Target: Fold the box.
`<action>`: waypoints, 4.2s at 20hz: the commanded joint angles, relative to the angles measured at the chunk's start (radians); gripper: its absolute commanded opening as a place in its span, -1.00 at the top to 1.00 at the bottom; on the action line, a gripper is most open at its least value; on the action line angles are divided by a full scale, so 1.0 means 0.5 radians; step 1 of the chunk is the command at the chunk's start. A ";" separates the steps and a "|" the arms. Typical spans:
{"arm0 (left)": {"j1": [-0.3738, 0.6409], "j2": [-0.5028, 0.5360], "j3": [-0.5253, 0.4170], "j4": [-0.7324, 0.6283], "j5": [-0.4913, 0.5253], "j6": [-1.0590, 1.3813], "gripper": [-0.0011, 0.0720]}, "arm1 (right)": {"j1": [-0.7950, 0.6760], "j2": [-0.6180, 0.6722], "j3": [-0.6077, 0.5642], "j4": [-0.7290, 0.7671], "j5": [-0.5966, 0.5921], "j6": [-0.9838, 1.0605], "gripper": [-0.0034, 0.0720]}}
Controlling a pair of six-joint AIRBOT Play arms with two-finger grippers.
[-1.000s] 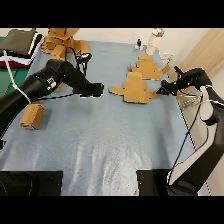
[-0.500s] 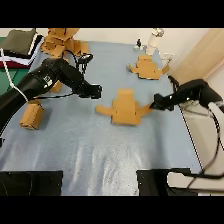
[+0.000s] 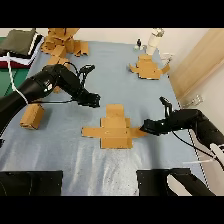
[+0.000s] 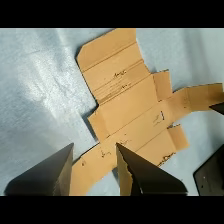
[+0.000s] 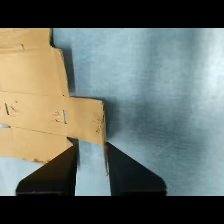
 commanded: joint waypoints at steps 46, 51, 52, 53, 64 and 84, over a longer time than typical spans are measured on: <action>0.443 -0.629 -0.351 -1.272 0.462 1.262 -0.49 | 0.416 0.007 -0.166 0.637 -0.050 -0.857 0.91; 0.445 -0.629 -0.351 -1.369 0.483 1.355 -0.49 | 0.416 0.008 -0.166 0.635 -0.053 -0.857 0.91; 0.446 -0.628 -0.351 -1.381 0.487 1.369 -0.43 | 0.416 0.008 -0.166 0.631 -0.053 -0.857 0.91; 0.447 -0.628 -0.348 -1.389 0.493 1.379 -0.40 | 0.416 0.008 -0.166 0.621 -0.053 -0.857 0.91; 0.446 -0.629 -0.343 -1.373 0.703 1.398 0.04 | 0.416 0.008 -0.166 0.613 0.004 -0.858 0.91; 0.461 -0.629 -0.343 -1.374 0.661 1.437 0.14 | 0.416 0.008 -0.166 0.613 0.005 -0.859 0.91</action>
